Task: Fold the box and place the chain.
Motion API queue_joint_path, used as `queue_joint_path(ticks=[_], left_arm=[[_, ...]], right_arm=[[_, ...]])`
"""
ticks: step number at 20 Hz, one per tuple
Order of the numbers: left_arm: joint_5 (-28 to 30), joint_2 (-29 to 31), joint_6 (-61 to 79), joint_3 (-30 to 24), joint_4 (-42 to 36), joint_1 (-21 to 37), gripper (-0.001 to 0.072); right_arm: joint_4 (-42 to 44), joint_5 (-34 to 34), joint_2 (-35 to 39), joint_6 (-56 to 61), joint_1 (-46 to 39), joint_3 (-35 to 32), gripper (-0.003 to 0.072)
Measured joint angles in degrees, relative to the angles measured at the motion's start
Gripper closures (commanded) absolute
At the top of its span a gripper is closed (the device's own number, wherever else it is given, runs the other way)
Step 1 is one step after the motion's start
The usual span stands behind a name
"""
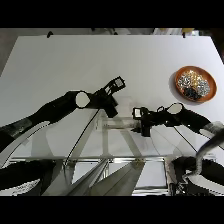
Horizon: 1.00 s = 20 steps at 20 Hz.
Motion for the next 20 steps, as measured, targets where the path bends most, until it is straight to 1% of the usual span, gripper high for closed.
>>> queue_joint_path(ticks=[3,6,8,11,13,14,16,20], left_arm=[[-0.2,-0.2,-0.5,0.0,0.5,0.5,0.0707],[-3.9,3.1,-0.9,0.0,3.4,1.5,0.0706],[-9.7,6.5,-0.9,0.0,7.1,2.0,0.0706],[-21.6,10.1,-0.4,0.0,13.2,2.4,0.0707],[-28.2,11.2,2.8,-0.3,14.0,3.1,0.0707],[-30.1,11.5,4.7,-0.6,13.6,3.3,0.0707],[-31.8,11.8,8.7,-1.3,12.3,3.7,0.0706],[-31.6,11.3,13.2,-3.6,10.5,4.2,0.0706]], right_arm=[[0.0,0.0,0.0,0.0,0.0,0.0,0.0372],[0.0,0.0,0.0,0.0,0.0,0.0,0.0372],[0.0,0.0,0.0,0.0,0.0,0.0,0.0372],[0.0,0.0,0.0,0.0,0.0,0.0,0.0372],[0.0,0.0,0.0,0.0,0.0,0.0,0.0372],[0.0,0.0,0.0,0.0,0.0,0.0,0.0372],[0.0,0.0,0.0,0.0,0.0,0.0,0.0372],[0.0,0.0,0.0,0.0,0.0,0.0,0.0372]])
